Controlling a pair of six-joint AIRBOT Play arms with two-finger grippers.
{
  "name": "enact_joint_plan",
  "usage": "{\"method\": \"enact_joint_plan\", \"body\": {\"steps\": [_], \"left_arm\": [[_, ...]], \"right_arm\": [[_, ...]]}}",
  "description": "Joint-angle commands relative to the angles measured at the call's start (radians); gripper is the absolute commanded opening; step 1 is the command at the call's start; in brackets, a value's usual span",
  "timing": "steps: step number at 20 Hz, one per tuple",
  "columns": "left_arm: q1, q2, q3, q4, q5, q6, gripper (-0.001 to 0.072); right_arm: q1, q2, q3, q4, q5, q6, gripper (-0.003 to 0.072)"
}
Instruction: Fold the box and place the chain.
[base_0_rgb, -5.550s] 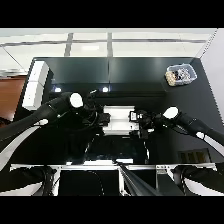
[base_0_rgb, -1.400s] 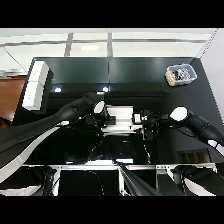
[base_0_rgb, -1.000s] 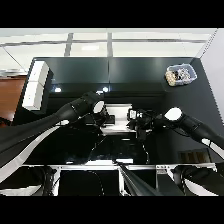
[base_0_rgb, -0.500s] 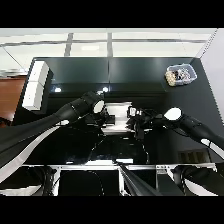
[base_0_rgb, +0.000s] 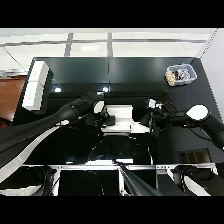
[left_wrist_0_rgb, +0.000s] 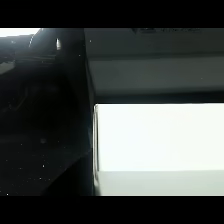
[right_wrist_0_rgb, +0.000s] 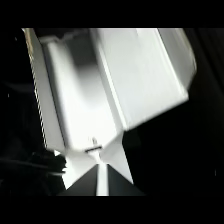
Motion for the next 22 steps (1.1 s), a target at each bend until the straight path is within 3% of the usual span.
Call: {"method": "enact_joint_plan", "body": {"steps": [1, 4, 8, 16, 17, 18, 19, 21, 22], "left_arm": [[0.0, 0.0, 0.001, 0.0, -0.001, -0.001, 0.0029], [0.0, 0.0, 0.001, 0.0, -0.006, 0.0, 0.0029], [0.0, 0.0, 0.001, 0.0, -0.004, 0.0, 0.0029], [0.0, 0.0, 0.001, 0.0, -0.004, -0.001, 0.0029], [0.0, 0.0, 0.001, 0.0, -0.003, -0.001, 0.0029], [0.0, 0.0, 0.001, 0.0, -0.003, 0.0, 0.0029], [0.0, 0.0, 0.001, 0.0, -0.002, 0.0, 0.0029], [0.0, 0.0, 0.001, 0.0, 0.0, -0.001, 0.0029], [0.0, 0.0, 0.001, 0.0, 0.0, -0.001, 0.0029]], "right_arm": [[-0.047, -0.002, -0.049, -0.055, -0.027, 0.029, 0.055], [0.019, -0.069, -0.063, -0.052, -0.047, -0.098, 0.0528], [0.129, -0.13, -0.062, -0.047, -0.186, -0.248, 0.0525], [0.148, -0.146, -0.062, 0.105, -0.233, -0.373, 0.0523], [0.148, -0.146, -0.062, 0.126, -0.227, -0.373, 0.0413], [0.148, -0.146, -0.062, 0.143, -0.227, -0.371, 0.0353], [0.148, -0.146, -0.062, 0.156, -0.228, -0.369, 0.0351], [0.148, -0.146, -0.062, 0.167, -0.224, -0.356, 0.0187], [0.148, -0.146, -0.062, 0.169, -0.222, -0.352, 0.0187]]}}
